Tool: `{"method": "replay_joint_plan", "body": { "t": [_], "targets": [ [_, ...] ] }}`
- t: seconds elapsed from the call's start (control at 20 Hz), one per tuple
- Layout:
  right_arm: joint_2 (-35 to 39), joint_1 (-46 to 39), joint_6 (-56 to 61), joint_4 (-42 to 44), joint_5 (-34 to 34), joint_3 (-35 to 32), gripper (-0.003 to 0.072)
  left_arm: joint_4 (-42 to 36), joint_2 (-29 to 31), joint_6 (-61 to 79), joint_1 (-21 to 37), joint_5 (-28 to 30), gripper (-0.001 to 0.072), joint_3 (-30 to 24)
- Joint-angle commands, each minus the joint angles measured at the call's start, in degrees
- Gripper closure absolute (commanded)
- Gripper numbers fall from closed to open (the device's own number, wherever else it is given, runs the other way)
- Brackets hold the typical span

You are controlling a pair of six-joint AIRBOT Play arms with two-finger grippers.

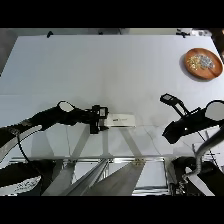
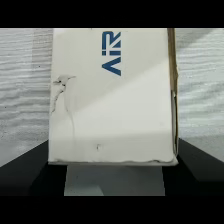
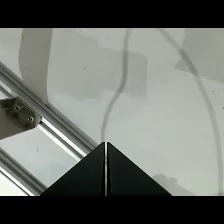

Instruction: Fold the box and place the chain.

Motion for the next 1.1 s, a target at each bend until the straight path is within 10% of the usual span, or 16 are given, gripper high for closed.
{"method": "replay_joint_plan", "body": {
  "t": [0.0,0.5,1.05],
  "targets": [
    [-0.04,-0.90,2.93,-0.57,-2.16,0.07,0.0675,-2.29,0.07,-0.09,0.04,-0.26,0.0317,0.07],
    [-0.04,-0.90,2.89,-0.37,-4.13,0.07,0.0675,-3.52,6.21,-0.31,0.09,5.03,0.0318,0.07],
    [-0.04,-0.90,2.89,-0.37,-5.68,0.07,0.0675,-3.78,10.34,-15.91,2.54,39.39,0.0318,0.07]
  ]
}}
